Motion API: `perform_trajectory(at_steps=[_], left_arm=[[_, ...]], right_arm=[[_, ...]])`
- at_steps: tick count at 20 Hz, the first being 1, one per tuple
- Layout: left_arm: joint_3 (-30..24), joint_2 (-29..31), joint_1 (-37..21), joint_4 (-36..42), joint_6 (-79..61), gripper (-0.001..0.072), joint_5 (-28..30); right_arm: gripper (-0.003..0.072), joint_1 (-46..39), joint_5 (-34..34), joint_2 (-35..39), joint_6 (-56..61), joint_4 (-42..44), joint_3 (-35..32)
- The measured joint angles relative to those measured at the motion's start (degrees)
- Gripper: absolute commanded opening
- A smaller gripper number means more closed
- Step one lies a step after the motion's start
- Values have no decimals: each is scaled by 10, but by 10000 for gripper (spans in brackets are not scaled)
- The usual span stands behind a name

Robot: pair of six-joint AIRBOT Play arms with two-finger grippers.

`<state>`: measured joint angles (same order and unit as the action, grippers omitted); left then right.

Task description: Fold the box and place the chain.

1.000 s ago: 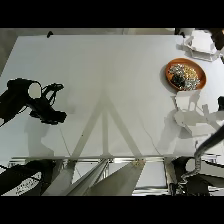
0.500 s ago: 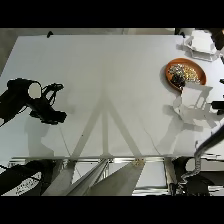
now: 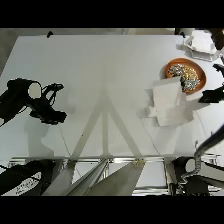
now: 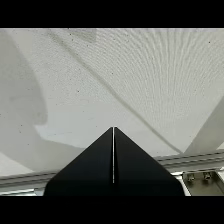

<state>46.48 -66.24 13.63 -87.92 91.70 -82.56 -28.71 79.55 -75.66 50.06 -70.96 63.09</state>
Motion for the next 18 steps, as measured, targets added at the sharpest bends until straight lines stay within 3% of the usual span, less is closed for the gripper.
perform_trajectory(at_steps=[5, 11, 15, 18], left_arm=[[0, 0, 0, 0, 0, 12, 0], [0, 0, 0, 0, 0, 12, 0], [0, 0, 0, 0, 0, 12, 0], [0, 0, 0, 0, 0, 12, 0]], right_arm=[[11, 108, -55, 114, -48, 127, -130], [11, 264, -207, 190, -64, 256, -281], [11, 363, -323, 201, -3, 271, -329], [11, 422, -387, 203, 95, 219, -344]])
